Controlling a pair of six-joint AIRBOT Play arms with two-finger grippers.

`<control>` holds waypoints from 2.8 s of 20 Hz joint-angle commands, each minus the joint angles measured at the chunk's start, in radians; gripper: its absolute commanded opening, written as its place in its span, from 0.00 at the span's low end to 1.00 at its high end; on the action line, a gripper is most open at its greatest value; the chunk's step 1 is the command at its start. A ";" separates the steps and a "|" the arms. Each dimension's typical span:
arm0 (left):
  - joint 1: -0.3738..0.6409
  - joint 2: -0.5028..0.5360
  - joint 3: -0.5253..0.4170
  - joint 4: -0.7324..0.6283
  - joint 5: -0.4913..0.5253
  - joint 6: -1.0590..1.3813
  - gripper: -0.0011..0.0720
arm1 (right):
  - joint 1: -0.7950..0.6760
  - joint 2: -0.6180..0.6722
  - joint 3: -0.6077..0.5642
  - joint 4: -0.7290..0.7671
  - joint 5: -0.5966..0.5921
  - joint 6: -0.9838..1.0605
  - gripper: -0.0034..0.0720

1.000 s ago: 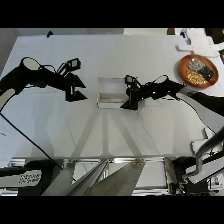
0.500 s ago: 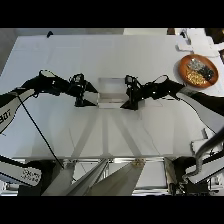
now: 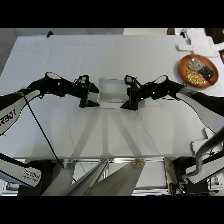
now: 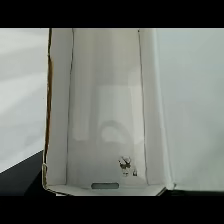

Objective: Fold the box and place the chain.

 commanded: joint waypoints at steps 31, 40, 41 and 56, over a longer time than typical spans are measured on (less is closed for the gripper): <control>-0.085 -0.003 0.004 0.074 0.079 -0.088 0.77 | 0.000 0.000 0.001 -0.003 0.004 0.000 0.70; -0.084 -0.003 0.004 0.070 0.074 -0.087 0.25 | 0.000 0.000 0.001 -0.003 0.004 0.000 0.70; -0.084 -0.003 0.004 0.070 0.074 -0.087 0.25 | 0.000 0.000 0.001 -0.003 0.004 0.000 0.70; -0.084 -0.003 0.004 0.070 0.074 -0.087 0.25 | 0.000 0.000 0.001 0.000 0.005 0.000 0.70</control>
